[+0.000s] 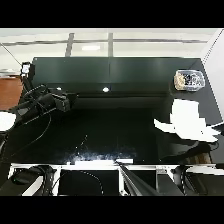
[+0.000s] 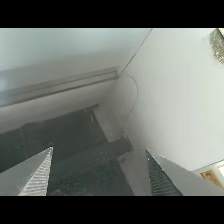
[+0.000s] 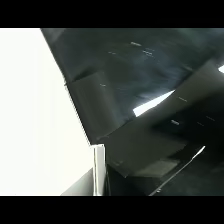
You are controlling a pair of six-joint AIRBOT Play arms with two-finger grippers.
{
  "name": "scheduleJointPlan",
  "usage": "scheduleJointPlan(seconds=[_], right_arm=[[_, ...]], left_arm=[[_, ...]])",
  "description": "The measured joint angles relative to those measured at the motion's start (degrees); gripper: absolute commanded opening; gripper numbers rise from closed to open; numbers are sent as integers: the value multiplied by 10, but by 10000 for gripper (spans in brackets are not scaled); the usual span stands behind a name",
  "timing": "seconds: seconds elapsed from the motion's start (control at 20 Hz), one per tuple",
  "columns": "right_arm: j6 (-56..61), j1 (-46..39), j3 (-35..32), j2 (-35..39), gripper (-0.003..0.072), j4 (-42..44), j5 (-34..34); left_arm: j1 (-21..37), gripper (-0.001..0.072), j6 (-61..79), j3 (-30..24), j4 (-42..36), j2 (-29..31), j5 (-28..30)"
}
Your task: Fold the box and place the chain.
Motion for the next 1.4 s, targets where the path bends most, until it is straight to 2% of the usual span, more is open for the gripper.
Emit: scheduleJointPlan(seconds=[0.2,0.4,0.7,0.85,1.1,1.25,1.4], right_arm=[[-26,43,-4,28,42,23,5],[-47,117,-20,75,43,83,-2],[-12,275,-94,175,43,160,-40],[16,359,-174,254,43,210,-111],[31,541,-334,397,43,290,-273],[26,658,-395,436,43,311,-363],[14,759,-423,451,43,321,-444]], left_arm=[[0,704,0,0,0,0,-1],[0,703,0,0,0,0,-3],[-1,703,0,-1,-1,-13,-19],[-5,703,-4,-1,-9,-35,-51],[-9,703,-36,-1,-39,-97,-80],[-1,703,-68,0,-65,-164,-117],[17,703,-42,0,-123,-241,-161]])
